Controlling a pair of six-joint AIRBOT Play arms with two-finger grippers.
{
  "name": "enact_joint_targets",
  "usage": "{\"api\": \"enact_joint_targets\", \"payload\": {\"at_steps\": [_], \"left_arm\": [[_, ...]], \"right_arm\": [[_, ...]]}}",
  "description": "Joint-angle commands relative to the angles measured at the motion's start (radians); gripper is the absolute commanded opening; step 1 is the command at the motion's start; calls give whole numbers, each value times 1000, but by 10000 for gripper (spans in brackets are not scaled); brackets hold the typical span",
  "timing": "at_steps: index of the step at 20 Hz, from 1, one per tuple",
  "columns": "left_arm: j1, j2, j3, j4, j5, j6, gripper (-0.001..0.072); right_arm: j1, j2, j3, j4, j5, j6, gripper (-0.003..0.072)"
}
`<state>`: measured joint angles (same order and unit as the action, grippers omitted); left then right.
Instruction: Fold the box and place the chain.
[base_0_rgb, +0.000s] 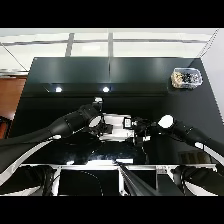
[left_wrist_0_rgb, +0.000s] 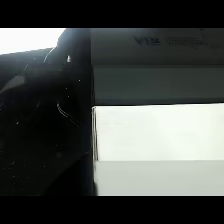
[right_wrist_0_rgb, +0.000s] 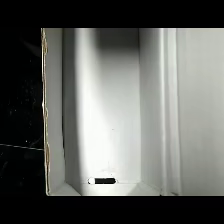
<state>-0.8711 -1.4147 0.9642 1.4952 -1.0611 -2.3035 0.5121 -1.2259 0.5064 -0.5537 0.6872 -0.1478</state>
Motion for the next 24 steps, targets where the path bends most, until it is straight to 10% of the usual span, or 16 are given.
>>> {"api": "enact_joint_targets", "payload": {"at_steps": [1, 3, 5, 11, 14, 16, 24], "left_arm": [[0, -1, 5, -12, 3, -8, 147], [0, -1, 5, -11, 3, -8, 432], [0, -1, 5, -11, 5, -8, 432], [0, -5, 10, -19, 5, -3, 23], [0, -5, 10, -19, 5, -4, 23], [0, -5, 10, -19, 5, -4, 23], [0, -5, 10, 2, -19, -4, 23]], "right_arm": [[1, -1, 0, -1, 1, -2, 439], [1, -1, 0, -1, 1, -2, 439], [1, -1, 0, -1, 1, -2, 439], [1, -1, 0, -1, 1, -2, 439], [1, 0, 0, -1, 3, -2, 441], [1, 9, 0, -3, 8, 17, 635], [1, 150, 0, -338, 119, 265, 635]]}}
